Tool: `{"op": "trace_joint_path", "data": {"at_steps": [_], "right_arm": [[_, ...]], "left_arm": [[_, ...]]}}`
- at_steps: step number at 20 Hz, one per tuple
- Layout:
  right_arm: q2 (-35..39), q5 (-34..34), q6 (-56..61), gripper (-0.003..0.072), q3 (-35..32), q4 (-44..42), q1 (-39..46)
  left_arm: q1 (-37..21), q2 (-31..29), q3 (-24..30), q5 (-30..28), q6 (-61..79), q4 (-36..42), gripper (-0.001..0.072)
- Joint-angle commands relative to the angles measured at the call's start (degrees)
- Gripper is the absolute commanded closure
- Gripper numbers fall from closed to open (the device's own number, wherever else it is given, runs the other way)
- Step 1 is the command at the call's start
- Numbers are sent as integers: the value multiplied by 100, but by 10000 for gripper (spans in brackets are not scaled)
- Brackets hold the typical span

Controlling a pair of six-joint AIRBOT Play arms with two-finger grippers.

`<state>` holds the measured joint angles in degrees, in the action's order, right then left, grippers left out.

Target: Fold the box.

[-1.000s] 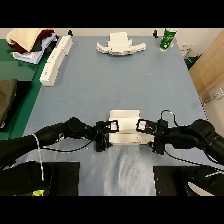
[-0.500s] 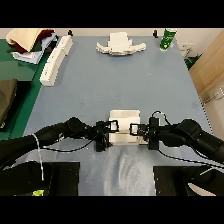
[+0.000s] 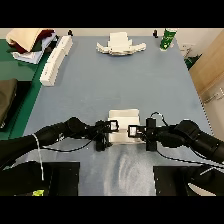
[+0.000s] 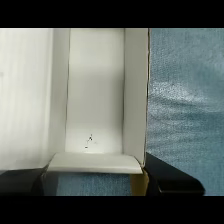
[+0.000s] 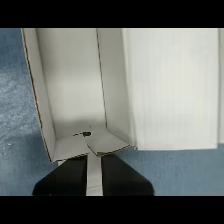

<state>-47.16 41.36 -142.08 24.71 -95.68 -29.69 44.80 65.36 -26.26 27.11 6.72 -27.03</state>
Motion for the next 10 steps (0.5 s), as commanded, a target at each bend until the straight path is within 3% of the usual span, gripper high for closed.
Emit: {"op": "trace_joint_path", "data": {"at_steps": [1, 7, 8, 9, 10], "right_arm": [[-4, -103, -203, 566, -2, -273, -7], [-4, -101, -219, 565, -2, -461, -7], [-4, -103, -278, 516, -2, -538, -7], [-7, -105, -345, 413, -2, -610, -7], [-31, -122, -380, 379, -2, -684, -7]], "left_arm": [[11, 0, -4, 4, 13, 2, 244], [11, 0, -4, 4, 13, 2, 244], [11, 0, -4, 2, 13, 2, 244], [11, 0, -4, 2, 13, 2, 244], [11, 0, -4, 2, 13, 2, 244]]}}
